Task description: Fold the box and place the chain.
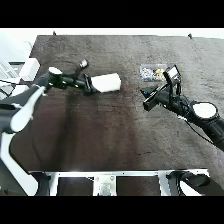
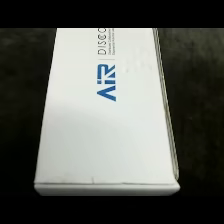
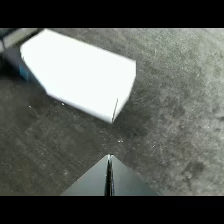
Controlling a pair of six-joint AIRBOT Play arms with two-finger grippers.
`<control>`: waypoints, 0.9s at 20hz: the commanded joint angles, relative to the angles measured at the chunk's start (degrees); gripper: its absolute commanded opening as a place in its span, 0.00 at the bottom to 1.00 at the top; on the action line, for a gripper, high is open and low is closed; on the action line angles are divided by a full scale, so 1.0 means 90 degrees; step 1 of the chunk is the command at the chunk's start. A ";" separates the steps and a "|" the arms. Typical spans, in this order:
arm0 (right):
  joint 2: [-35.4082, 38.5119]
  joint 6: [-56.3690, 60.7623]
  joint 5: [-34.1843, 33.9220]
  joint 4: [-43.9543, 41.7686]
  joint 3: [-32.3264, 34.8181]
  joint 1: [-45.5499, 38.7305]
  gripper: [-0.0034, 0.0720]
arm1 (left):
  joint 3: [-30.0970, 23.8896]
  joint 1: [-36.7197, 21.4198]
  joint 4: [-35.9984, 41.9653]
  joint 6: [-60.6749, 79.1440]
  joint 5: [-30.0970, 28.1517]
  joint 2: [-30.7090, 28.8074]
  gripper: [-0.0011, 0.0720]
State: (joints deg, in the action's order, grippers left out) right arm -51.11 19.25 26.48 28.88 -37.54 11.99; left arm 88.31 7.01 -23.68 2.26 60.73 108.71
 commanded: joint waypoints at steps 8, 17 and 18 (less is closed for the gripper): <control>0.0019 0.0801 -0.0007 0.0000 0.0070 0.0012 0.06 | -0.2021 -0.1863 0.0066 -0.2234 -0.4500 -0.2268 0.04; -0.0119 0.0865 -0.0010 -0.0211 0.0073 0.0129 0.06 | -0.2040 -0.2045 0.0160 -0.2205 -0.5637 -0.1217 0.04; -0.0136 0.0865 -0.0010 -0.0211 0.0073 0.0129 0.06 | -0.1962 -0.2045 0.0158 -0.2195 -0.5680 -0.1120 0.04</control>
State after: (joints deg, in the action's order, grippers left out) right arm -51.92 26.87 26.41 27.35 -36.91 12.91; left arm 70.02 -11.18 -22.55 -17.63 12.93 96.36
